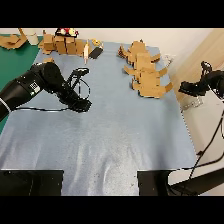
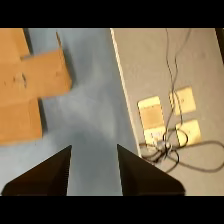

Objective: Fold the box.

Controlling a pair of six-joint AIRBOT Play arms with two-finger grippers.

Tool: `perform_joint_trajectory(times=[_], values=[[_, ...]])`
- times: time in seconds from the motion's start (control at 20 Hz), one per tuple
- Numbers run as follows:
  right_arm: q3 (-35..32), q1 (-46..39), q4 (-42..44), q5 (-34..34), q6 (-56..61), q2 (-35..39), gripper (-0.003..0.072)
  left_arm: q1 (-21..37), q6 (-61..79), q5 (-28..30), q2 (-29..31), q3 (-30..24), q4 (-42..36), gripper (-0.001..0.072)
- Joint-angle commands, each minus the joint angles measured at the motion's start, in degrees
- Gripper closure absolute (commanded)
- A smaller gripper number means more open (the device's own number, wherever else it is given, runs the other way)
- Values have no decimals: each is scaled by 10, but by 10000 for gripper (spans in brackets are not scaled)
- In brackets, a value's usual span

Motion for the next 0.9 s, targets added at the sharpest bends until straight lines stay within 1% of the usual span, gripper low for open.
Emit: perform_joint_trajectory(times=[0.0,0.15,0.2,0.5,0.55,0.6,0.75,0.8,0.85], values=[[95,1,46,13,-81,-91,236,0,0,0,0,0,0,698],[155,17,62,0,-88,-146,236,0,0,0,0,0,0,698],[163,23,73,-6,-89,-157,236,0,0,0,0,0,0,698],[182,47,70,14,-105,-205,237,0,0,0,0,0,0,698],[181,48,70,11,-104,-209,254,0,0,0,0,0,0,698],[182,49,69,2,-105,-210,320,0,0,0,0,0,0,698],[182,52,66,-43,-105,-202,602,0,0,0,0,0,0,698],[182,54,69,-59,-115,-194,684,0,0,0,0,0,0,698],[182,56,77,-76,-126,-184,685,0,0,0,0,0,0,698]])
